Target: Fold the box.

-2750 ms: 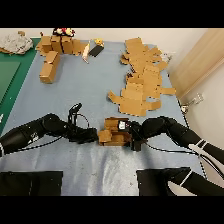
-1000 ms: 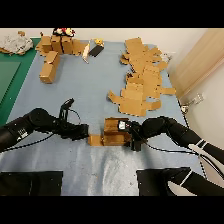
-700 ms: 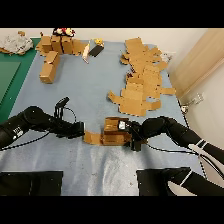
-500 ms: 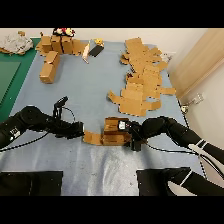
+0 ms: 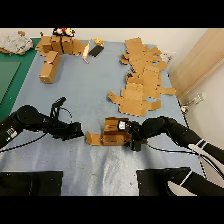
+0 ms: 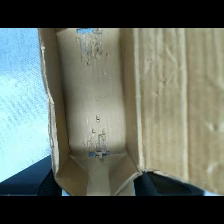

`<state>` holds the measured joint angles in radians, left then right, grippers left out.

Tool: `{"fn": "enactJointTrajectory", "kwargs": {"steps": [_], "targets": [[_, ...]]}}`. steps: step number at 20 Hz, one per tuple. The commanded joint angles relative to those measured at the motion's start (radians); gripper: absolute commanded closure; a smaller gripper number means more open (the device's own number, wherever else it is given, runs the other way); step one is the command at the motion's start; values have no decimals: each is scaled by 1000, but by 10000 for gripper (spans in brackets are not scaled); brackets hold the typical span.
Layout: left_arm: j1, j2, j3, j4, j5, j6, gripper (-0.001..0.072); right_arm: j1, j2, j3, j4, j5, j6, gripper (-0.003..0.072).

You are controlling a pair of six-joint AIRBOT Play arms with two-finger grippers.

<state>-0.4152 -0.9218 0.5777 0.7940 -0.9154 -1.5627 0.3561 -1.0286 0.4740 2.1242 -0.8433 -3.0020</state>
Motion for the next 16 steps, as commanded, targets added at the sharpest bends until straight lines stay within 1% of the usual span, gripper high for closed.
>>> {"fn": "enactJointTrajectory", "kwargs": {"steps": [1, 2, 3, 7, 9, 12, 16], "targets": [[40, 1, 0, 27, 20, -64, 485, 0, 0, 0, 0, 0, 0, 157], [42, -2, 0, 27, 39, -85, 546, 0, 0, 0, 0, 0, 0, 157], [39, -6, 0, 26, 49, -85, 697, 0, 0, 0, 0, 0, 0, 157], [-44, -95, 0, 21, 65, -109, 697, 0, 0, 0, 0, 0, 0, 157], [-108, -158, 0, 13, 109, -115, 698, 0, 0, 0, 0, 0, 0, 157], [-178, -222, 0, -18, 174, -114, 697, 0, 0, 0, 0, 0, 0, 157], [-217, -243, 0, -35, 213, -114, 698, 0, 0, 0, 0, 0, 0, 157]]}}
